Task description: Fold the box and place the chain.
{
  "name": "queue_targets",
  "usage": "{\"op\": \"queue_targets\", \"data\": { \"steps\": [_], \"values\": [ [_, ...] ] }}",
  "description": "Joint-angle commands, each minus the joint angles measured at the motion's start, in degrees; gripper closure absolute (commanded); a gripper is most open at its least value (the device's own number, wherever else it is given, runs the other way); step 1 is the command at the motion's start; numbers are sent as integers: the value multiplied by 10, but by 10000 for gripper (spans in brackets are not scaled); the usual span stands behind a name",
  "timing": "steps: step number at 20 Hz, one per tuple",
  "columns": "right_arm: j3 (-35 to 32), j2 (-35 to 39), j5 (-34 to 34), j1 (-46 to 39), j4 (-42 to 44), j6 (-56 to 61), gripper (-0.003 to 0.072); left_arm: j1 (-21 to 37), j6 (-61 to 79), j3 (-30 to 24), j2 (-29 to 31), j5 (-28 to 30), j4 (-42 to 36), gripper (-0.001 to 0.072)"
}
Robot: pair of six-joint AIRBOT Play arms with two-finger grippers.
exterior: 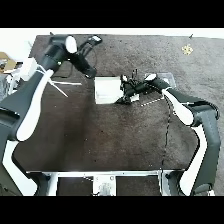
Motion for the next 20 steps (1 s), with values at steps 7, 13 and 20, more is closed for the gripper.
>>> {"op": "queue_targets", "data": {
  "steps": [7,13,20],
  "values": [
    [0,0,0,0,0,0,239,142,400,-104,1,5,-335,212],
    [0,0,0,0,0,0,239,142,644,-283,1,85,-470,212],
    [0,0,0,0,0,0,238,148,735,-340,-2,37,-491,29]
  ]
}}
